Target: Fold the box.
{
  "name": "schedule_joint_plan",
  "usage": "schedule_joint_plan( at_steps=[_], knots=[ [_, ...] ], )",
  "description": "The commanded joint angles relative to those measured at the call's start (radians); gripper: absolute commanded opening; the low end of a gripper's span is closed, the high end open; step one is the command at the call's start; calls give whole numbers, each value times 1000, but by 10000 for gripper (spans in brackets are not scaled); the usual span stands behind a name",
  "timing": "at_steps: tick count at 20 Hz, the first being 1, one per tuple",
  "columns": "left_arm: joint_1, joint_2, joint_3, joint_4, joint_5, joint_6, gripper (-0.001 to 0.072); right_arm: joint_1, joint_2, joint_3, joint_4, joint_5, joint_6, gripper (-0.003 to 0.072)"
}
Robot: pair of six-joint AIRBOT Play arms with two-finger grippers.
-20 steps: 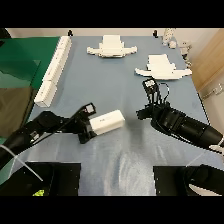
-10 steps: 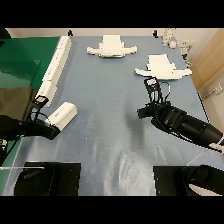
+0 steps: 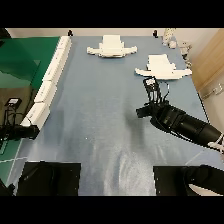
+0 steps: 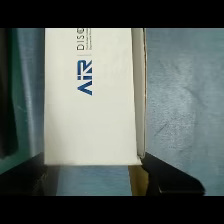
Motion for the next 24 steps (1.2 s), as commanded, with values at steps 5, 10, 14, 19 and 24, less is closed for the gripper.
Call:
schedule_joint_plan(
  at_steps=[5,10,14,19,24],
  knots=[
    [39,-177,15,-121,114,110,488,0,-70,1,4,49,0,11],
    [39,-252,18,-135,165,163,489,0,-72,1,11,50,0,11],
    [39,-256,18,-146,203,163,488,0,-72,1,13,50,0,11],
    [39,-256,18,-153,200,158,488,0,-72,1,31,51,0,12],
    [39,-256,18,-173,176,158,491,0,-72,1,31,54,0,11]
  ],
)
